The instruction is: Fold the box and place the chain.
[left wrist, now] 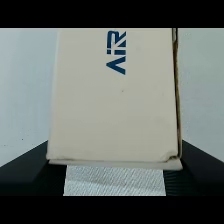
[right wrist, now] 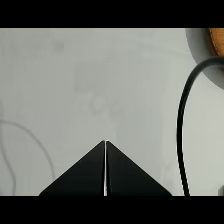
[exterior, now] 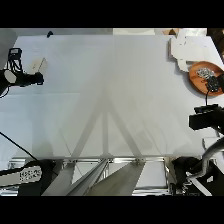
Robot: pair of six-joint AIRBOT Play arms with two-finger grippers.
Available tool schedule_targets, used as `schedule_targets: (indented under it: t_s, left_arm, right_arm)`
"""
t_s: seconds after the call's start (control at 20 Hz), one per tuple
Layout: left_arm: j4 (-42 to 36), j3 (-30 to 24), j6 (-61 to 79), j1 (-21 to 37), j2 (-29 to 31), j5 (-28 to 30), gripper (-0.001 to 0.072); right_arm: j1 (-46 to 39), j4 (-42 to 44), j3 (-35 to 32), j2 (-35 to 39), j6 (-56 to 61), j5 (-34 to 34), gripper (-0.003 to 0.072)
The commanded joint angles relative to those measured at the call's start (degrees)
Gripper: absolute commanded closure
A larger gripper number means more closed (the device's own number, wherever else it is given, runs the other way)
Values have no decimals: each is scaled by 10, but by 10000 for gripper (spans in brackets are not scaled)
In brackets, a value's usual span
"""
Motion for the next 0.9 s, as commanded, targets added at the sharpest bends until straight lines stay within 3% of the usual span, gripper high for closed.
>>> schedule_targets:
  t_s: [0.0, 0.2, 0.4, 0.45, 0.55, 0.75, 0.85]
  left_arm:
    - [0, 0, 0, 1, -29, 20, 570]
    - [0, 0, 0, 1, -30, 28, 550]
    - [-1, 0, 0, 1, -40, -15, 549]
    - [-1, 0, 0, 1, -48, -21, 521]
    - [-1, 0, 0, 1, -67, -21, 151]
    - [-2, 0, 0, 1, -86, -24, -2]
    - [-2, 0, 0, 1, -84, -27, 3]
  right_arm:
    - [0, 0, 0, 0, 0, 0, 667]
    - [0, 0, 0, 0, 0, 0, 667]
    - [0, 0, 0, 0, 0, 0, 667]
    - [0, 0, 0, 0, 0, 0, 667]
    - [0, 0, 0, 0, 0, 0, 667]
    - [0, 0, 0, 0, 0, 0, 667]
    - [0, 0, 0, 0, 0, 0, 667]
